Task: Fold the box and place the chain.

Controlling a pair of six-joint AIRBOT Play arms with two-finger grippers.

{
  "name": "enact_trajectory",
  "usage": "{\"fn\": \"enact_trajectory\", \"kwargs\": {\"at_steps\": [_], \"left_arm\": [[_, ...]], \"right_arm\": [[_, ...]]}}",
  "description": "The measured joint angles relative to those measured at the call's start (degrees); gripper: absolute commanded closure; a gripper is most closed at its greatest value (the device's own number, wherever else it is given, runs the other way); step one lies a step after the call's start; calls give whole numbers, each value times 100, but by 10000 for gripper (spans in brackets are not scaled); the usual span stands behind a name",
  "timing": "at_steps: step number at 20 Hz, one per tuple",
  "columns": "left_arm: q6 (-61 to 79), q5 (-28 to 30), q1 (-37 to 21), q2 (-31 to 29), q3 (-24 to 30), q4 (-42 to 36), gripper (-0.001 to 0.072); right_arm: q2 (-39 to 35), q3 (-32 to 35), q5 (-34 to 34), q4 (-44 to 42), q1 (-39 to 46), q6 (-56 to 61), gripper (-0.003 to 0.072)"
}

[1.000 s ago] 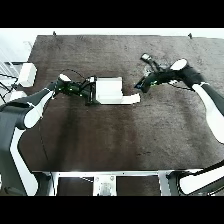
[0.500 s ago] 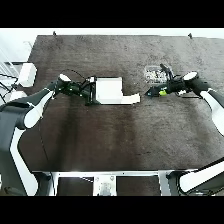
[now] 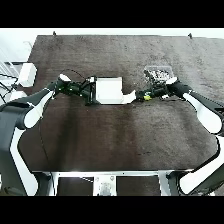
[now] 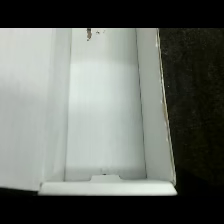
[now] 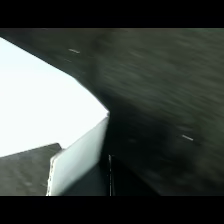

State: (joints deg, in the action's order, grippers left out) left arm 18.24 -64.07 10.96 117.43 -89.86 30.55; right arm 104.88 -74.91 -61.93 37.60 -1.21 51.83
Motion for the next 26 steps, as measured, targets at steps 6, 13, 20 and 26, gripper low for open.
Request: {"fn": "enact_trajectory", "kwargs": {"at_steps": [6, 13, 20, 26], "left_arm": [[0, 0, -2, 0, 0, 0, 185], [2, 0, -2, 0, 0, 0, 185], [0, 0, 0, 0, 0, 2, 184], [0, 0, 0, 0, 0, 0, 185]], "right_arm": [[-369, -2, 87, -184, -254, 20, 254], [-442, -31, 160, -256, -426, 260, 235], [-448, -116, 334, -258, -632, 518, 231], [-448, -195, 496, 46, -857, 957, 231]]}}
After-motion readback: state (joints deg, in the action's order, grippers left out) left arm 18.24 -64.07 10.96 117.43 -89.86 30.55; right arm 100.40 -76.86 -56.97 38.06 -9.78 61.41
